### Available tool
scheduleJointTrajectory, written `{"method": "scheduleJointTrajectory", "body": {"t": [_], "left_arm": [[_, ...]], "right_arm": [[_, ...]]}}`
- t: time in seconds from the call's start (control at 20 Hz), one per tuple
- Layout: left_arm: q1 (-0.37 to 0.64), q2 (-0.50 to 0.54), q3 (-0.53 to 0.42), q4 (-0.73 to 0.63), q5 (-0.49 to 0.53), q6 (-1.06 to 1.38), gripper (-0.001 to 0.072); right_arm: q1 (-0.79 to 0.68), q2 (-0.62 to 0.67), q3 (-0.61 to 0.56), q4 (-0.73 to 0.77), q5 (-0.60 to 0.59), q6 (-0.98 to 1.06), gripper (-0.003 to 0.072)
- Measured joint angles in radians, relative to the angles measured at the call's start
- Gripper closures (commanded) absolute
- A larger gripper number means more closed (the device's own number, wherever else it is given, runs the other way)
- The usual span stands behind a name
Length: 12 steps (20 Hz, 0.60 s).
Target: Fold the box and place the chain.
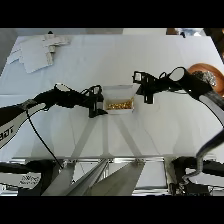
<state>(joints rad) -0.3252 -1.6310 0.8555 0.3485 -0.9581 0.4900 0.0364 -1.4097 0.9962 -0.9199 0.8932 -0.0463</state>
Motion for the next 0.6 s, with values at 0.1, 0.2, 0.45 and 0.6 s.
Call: {"method": "scheduleJointTrajectory", "body": {"t": [0.1,0.2,0.45,0.6], "left_arm": [[0.0,0.0,0.0,0.0,0.0,0.0,0.0618],[0.0,0.0,0.0,0.0,0.0,0.0,0.0618],[0.0,0.0,0.0,0.0,0.0,0.0,0.0618],[0.0,0.0,0.0,0.0,0.0,0.0,0.0618]], "right_arm": [[-0.001,0.043,0.0,0.002,0.052,0.011,0.0673],[0.0,0.082,0.0,0.026,0.129,0.016,0.0673],[0.0,0.127,0.0,0.14,0.214,0.016,0.0675],[0.001,0.128,0.0,0.184,0.227,0.013,0.0675]]}}
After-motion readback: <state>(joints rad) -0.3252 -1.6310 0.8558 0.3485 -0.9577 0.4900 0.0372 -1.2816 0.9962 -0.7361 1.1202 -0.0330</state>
